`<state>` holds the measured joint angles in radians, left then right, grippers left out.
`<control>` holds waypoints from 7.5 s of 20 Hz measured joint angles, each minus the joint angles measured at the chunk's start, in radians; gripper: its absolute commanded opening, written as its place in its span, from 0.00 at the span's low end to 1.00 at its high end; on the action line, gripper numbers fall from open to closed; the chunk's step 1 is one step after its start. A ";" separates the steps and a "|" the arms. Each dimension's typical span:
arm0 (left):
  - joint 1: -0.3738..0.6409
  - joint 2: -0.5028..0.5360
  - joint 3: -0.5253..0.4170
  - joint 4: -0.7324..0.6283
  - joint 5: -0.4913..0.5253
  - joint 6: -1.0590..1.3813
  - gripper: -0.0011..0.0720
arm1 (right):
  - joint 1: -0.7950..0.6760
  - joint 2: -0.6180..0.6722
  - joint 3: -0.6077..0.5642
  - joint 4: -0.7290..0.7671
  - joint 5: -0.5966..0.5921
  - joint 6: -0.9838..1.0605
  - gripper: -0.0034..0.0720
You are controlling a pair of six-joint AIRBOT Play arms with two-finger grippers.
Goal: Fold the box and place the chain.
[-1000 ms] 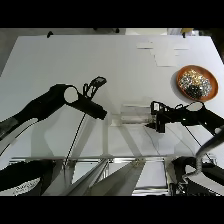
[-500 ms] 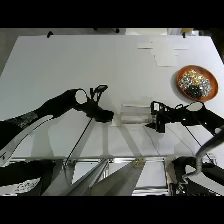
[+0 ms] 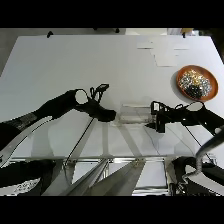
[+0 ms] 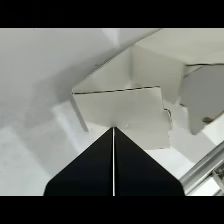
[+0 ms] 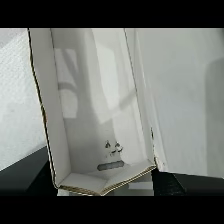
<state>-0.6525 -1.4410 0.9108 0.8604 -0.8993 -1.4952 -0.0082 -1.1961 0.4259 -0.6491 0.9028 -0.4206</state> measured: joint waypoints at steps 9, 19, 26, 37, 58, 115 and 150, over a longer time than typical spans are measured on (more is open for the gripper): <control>0.023 0.022 -0.002 0.108 -0.013 -0.068 0.02 | 0.000 0.000 0.000 -0.002 -0.001 0.000 0.59; 0.010 -0.055 -0.002 0.066 0.022 -0.064 0.03 | 0.000 0.000 0.000 -0.002 -0.002 0.000 0.59; 0.006 -0.002 -0.002 -0.014 0.034 0.004 0.33 | 0.000 0.000 0.000 -0.002 -0.002 0.000 0.59; -0.023 0.011 -0.002 -0.159 0.044 0.097 0.50 | 0.000 0.000 0.000 -0.002 -0.001 0.000 0.59; -0.166 -0.002 0.080 0.070 0.162 -0.264 0.58 | 0.000 0.000 0.000 -0.002 -0.001 0.000 0.59; -0.294 -0.367 0.564 0.540 -0.325 -0.914 0.23 | 0.000 0.001 0.000 0.000 -0.007 0.002 0.59; -0.309 -0.471 0.702 0.547 -0.464 -0.857 0.23 | 0.000 0.001 0.000 -0.003 -0.001 -0.003 0.59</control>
<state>-0.9615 -1.9118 1.6131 1.4078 -1.3632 -2.3520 -0.0082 -1.1954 0.4255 -0.6518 0.9020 -0.4240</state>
